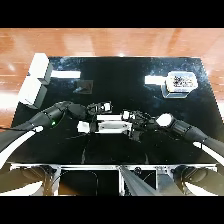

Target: Fold the box and place the chain.

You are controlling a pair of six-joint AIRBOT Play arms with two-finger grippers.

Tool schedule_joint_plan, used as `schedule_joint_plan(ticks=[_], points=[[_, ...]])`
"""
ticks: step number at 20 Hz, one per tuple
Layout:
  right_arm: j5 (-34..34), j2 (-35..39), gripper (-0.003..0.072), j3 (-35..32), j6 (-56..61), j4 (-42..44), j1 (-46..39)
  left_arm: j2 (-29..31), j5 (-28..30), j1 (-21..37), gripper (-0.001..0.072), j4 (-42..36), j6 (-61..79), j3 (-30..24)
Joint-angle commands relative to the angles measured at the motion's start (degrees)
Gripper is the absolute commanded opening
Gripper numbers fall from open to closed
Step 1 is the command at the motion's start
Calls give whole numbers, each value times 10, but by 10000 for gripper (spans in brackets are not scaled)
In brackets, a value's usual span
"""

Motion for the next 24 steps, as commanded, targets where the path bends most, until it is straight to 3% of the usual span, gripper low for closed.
schedule_joint_plan(ticks=[1, 4, 6, 11, 12, 22, 23, 24], points=[[-1, 0, 578, 0, 4, 0, 0, 0, 0, 0, 24, 0, 0, 0], [-3, 0, 577, 0, 4, 0, 0, 0, 0, 0, 24, 0, 0, 0], [-8, 0, 474, 0, 4, 0, 0, 0, 0, 0, 24, 0, 0, 0], [-15, -1, 475, 0, 11, 0, 0, 0, 3, 0, 24, 0, 0, 0], [-15, -1, 513, 0, 11, 0, 0, 0, 5, 0, 24, 0, 0, 0], [-13, -1, 514, 0, 21, 0, 0, 0, 16, 0, 24, 0, 0, 0], [-13, -1, 534, 0, 21, 0, 0, 0, 16, 0, 24, 0, 0, 0], [-12, -1, 681, 0, 21, 0, 0, 0, 16, 0, 24, 0, 0, 0]])
